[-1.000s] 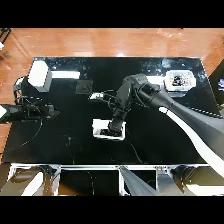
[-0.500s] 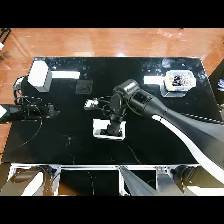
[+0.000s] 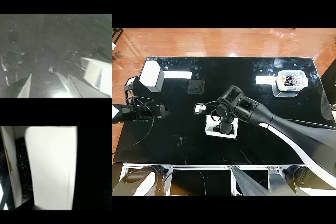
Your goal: Fold the box and place the chain.
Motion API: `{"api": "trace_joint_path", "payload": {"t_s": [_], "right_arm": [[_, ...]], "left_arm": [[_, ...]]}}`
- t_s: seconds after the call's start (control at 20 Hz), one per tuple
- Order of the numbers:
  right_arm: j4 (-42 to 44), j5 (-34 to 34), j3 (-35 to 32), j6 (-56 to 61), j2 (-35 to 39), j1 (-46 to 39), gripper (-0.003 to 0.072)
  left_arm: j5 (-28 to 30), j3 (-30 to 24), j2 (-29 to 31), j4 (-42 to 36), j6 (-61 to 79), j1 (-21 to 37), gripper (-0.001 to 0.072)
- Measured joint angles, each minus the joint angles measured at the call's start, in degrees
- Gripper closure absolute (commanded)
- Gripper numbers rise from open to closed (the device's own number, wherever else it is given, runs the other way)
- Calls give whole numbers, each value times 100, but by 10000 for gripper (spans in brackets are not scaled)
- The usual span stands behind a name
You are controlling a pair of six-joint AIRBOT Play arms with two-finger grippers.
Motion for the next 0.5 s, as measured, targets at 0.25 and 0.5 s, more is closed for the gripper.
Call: {"api": "trace_joint_path", "payload": {"t_s": [0.25, 0.5], "right_arm": [[-232, 57, 0, 79, 0, 186, 331], [-409, 79, 0, 149, 0, 433, 331]], "left_arm": [[105, 0, 0, 129, -122, 0, 146], [190, 0, 0, 157, -162, 0, 146]]}}
